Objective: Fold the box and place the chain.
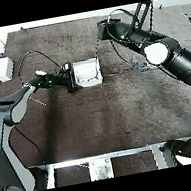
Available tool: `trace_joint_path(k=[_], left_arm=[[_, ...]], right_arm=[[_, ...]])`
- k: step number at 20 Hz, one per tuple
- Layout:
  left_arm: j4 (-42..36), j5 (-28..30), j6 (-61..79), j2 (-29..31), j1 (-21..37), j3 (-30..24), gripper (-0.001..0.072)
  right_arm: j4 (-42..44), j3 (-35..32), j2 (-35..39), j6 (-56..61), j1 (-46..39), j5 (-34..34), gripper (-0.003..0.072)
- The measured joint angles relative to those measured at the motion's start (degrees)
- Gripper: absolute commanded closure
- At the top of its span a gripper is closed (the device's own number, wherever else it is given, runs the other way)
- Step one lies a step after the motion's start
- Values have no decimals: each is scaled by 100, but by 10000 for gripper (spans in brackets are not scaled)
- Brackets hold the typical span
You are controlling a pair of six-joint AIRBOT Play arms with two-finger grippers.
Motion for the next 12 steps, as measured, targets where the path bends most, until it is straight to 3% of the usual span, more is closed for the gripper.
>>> trace_joint_path(k=[12], left_arm=[[2, 0, 2, 0, 0, 0, 547]], right_arm=[[160, 76, -1132, 101, 846, -96, 674]])
